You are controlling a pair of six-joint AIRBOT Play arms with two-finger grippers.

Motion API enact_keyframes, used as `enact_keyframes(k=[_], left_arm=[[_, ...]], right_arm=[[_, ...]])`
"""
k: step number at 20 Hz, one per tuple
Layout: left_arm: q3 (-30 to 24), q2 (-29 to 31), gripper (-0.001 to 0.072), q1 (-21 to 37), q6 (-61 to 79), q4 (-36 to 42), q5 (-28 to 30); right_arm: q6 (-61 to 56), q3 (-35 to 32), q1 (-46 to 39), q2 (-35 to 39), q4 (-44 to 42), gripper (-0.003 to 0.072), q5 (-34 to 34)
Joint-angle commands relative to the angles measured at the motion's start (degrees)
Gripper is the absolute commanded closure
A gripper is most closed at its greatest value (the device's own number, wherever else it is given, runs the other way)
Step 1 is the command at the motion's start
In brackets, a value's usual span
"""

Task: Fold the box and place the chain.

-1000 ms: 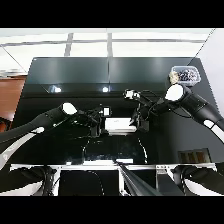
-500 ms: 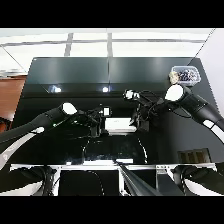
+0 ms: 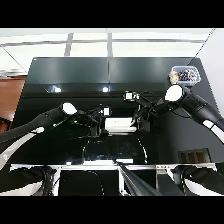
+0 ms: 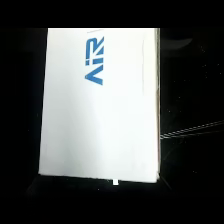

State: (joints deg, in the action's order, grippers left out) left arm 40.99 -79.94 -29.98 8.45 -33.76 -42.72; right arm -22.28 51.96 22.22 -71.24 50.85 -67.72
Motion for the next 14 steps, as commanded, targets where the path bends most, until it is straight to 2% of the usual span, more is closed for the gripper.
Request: enact_keyframes(k=[1,8,14], left_arm=[[-0.04,-0.02,0.0314,-0.02,0.09,-0.02,0.04],[-0.04,-0.02,0.0314,-0.02,0.09,-0.02,0.04],[-0.04,-0.02,0.0314,-0.02,0.09,-0.02,0.04]], right_arm=[[0.04,-0.07,0.11,-0.07,0.20,0.0519,0.31],[-0.11,-1.38,0.42,-0.02,0.04,0.0520,1.44],[-11.17,1.03,-1.86,3.15,0.02,0.0521,-5.01]])
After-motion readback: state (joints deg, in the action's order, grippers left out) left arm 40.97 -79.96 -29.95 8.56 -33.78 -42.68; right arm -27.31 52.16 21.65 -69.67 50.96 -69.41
